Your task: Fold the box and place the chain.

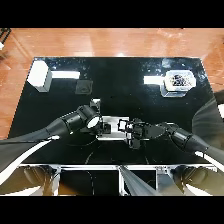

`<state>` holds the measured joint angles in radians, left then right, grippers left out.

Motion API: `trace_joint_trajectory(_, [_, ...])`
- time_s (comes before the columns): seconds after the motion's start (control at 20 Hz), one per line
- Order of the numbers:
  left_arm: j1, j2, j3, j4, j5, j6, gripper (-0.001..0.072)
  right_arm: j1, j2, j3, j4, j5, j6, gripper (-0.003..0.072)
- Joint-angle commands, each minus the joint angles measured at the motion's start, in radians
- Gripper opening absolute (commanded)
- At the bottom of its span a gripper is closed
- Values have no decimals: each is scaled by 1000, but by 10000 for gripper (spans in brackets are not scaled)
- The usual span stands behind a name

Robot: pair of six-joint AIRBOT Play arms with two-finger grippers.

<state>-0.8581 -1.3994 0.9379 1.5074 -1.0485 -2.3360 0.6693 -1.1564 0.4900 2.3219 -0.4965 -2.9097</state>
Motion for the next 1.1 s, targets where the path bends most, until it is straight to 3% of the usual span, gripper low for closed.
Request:
trace_joint_trajectory(0.0, [0, 5, 14, 0, -10, -3, 283, 0, 0, 0, 0, -5, 0, 63])
trace_joint_trajectory(0.2, [1, 6, 35, 3, -13, -3, 581, 0, 0, 0, 0, -5, 0, 63])
trace_joint_trajectory(0.4, [2, 8, 38, 86, -98, -62, 581, 0, 0, 0, 0, -5, 0, 63])
trace_joint_trajectory(0.55, [0, 7, 37, 83, -80, -60, 565, 0, 0, 0, 0, -5, 0, 63])
trace_joint_trajectory(0.65, [0, 4, 37, 77, -51, -60, 493, 0, 0, 0, 0, -5, 0, 63])
trace_joint_trajectory(0.9, [0, -11, 37, 51, -49, -60, 490, 0, 0, 0, 0, -5, 0, 62])
trace_joint_trajectory(0.95, [0, -11, 37, 51, -47, -60, 442, 0, 0, 0, 0, -5, 0, 63])
trace_joint_trajectory(1.05, [-1, -11, 37, 51, -42, -57, 280, 0, 0, 0, 0, -5, 0, 63])
